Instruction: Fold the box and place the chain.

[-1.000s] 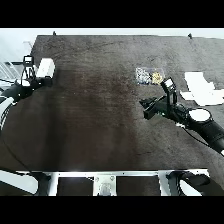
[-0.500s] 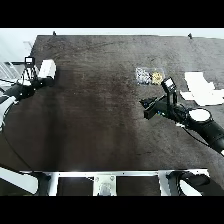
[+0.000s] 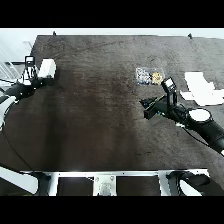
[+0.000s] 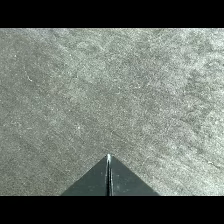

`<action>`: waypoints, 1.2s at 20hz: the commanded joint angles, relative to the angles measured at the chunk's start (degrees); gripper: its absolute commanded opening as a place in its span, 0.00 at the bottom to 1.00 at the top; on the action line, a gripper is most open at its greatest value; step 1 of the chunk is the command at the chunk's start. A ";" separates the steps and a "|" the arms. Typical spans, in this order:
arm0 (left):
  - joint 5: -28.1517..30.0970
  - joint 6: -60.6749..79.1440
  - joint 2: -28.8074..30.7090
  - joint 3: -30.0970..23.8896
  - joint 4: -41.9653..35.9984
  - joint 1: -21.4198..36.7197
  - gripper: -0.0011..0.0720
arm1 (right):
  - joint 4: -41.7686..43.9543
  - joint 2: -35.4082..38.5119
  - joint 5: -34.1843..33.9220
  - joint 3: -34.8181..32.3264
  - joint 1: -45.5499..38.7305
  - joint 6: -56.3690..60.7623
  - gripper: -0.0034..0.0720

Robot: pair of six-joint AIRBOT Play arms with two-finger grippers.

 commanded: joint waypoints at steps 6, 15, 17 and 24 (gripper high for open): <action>0.11 -0.50 0.00 0.04 0.00 0.02 1.00 | 0.02 0.00 0.02 0.00 -0.02 1.49 0.31; -7.04 -1.62 8.76 0.04 4.55 0.09 1.00 | 0.00 0.11 0.02 0.04 -0.04 1.49 0.62; -11.04 -1.75 13.07 0.04 6.21 0.09 1.00 | 0.00 0.13 0.04 0.37 -0.04 1.49 0.56; -26.91 0.39 31.30 -0.55 5.79 0.02 0.04 | -0.09 11.87 -2.82 0.59 -0.04 1.33 0.06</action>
